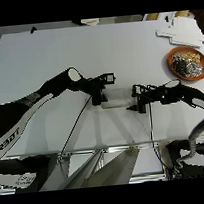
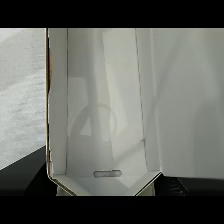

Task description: Fold the box and place the chain.

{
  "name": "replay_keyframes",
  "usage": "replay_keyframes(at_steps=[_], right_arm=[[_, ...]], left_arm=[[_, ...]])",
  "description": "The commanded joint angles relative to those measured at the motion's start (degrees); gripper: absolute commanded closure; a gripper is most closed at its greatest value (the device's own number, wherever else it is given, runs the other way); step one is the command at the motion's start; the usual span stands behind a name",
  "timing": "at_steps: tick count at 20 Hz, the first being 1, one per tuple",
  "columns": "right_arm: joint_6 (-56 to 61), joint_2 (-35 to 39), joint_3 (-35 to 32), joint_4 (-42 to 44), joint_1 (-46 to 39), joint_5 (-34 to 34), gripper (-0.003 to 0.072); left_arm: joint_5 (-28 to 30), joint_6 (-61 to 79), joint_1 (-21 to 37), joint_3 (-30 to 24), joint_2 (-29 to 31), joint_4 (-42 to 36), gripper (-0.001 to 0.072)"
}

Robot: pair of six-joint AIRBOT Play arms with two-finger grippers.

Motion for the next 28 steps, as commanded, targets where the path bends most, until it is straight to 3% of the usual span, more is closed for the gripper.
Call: replay_keyframes(at_steps=[1,4,9,13,14,17,19,22,26,28], right_arm=[[0.07,-0.02,0.02,-0.04,0.0,0.15,0.0287],[0.07,-0.02,0.02,-0.04,0.0,0.13,0.0287],[0.07,-0.02,0.02,-0.04,0.0,0.13,0.0287],[0.07,-0.02,0.02,-0.02,0.0,0.11,0.0287],[0.07,-0.02,0.02,-0.04,0.0,0.11,0.0287],[0.07,-0.02,0.02,-0.04,0.0,0.13,0.0287],[0.07,-0.02,0.02,-0.04,0.0,0.13,0.0287],[0.07,-0.02,0.02,-0.04,0.0,0.13,0.0287],[0.07,-0.02,0.02,-0.04,0.0,0.13,0.0287],[0.07,-0.02,0.02,-0.04,0.0,0.13,0.0287]], left_arm=[[-0.35,0.02,0.09,0.02,0.81,0.07,0.02],[-0.96,-0.11,0.09,0.02,3.17,3.76,0.02],[-6.88,-14.51,0.09,0.02,9.38,20.26,0.0227],[-14.1,-26.97,-1.01,0.02,16.09,24.65,0.0657],[-15.96,-26.8,-2.03,0.02,17.42,24.57,0.0705],[-17.29,-26.84,-6.99,0.02,19.39,22.73,0.0705],[-11.87,-27.06,-9.66,0.02,19.02,18.08,0.0705],[2.8,-27.04,-10.45,0.0,16.31,10.32,0.0704],[22.27,-33.51,-8.87,0.02,10.14,8.59,0.0703],[24.7,-35.45,-7.34,0.02,6.62,7.21,0.0705]])
